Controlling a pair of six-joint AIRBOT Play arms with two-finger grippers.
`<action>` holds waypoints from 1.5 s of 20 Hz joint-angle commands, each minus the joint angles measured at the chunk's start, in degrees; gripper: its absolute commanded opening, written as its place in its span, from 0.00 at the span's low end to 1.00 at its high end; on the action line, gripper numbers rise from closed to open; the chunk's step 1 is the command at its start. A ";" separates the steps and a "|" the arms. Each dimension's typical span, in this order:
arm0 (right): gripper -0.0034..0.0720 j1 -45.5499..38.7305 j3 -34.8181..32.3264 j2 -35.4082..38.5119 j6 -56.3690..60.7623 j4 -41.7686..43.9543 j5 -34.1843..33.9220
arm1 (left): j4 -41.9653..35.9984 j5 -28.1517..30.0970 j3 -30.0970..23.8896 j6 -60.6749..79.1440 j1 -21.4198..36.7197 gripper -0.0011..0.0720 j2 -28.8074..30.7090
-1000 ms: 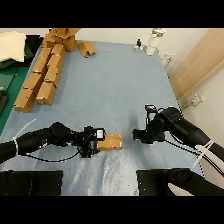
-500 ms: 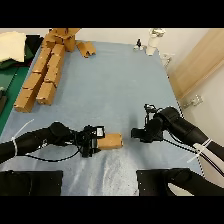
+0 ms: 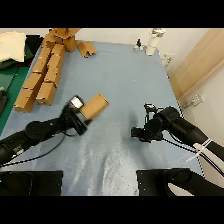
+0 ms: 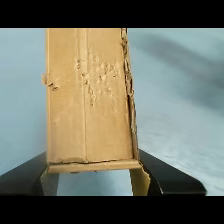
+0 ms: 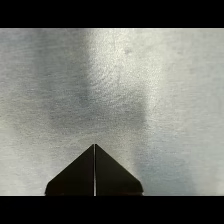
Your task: Fold the box.
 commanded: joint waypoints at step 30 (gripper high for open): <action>0.05 -0.02 0.04 -0.09 -2.97 -1.73 4.66 | 36.15 -18.05 -11.93 -34.16 52.11 0.82 10.82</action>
